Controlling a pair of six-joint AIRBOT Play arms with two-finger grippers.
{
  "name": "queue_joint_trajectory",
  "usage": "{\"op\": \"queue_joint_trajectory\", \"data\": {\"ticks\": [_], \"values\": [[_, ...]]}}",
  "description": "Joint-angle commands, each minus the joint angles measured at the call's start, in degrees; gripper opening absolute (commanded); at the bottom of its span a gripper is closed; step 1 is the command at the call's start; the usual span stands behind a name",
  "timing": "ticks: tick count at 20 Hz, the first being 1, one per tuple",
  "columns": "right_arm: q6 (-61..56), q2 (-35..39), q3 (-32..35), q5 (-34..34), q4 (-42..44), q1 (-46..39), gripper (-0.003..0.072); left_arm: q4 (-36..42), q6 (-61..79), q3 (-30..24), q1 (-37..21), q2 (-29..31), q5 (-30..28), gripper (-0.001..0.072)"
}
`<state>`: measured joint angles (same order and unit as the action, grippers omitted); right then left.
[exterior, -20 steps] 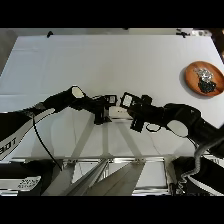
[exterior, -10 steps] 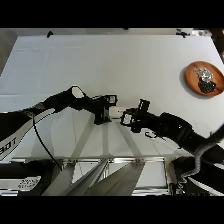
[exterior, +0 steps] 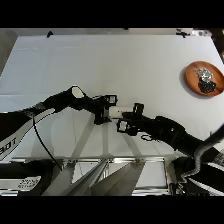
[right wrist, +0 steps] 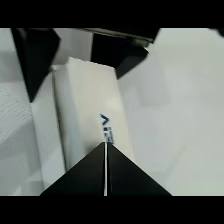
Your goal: Fold the box and place the chain.
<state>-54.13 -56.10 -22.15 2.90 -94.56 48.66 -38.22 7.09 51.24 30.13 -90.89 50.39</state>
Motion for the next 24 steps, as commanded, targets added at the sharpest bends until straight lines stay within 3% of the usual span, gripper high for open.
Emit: {"op": "queue_joint_trajectory", "data": {"ticks": [1,7,13,24], "values": [[6.8,-0.6,2.3,-3.3,-0.1,3.4,0.0009,0.0,-0.1,0.0,0.0,0.0,0.0,0.0414],[8.0,-0.6,5.7,-5.6,0.3,3.8,0.0009,0.0,0.0,0.0,0.0,0.0,0.0,0.0414],[8.1,2.1,5.7,-13.5,0.4,3.8,0.001,0.0,-0.1,0.0,0.0,0.0,0.0,0.0414],[8.1,1.6,5.7,-7.8,1.4,-4.8,0.0009,0.0,0.0,0.0,0.0,0.0,0.0,0.0414]]}}
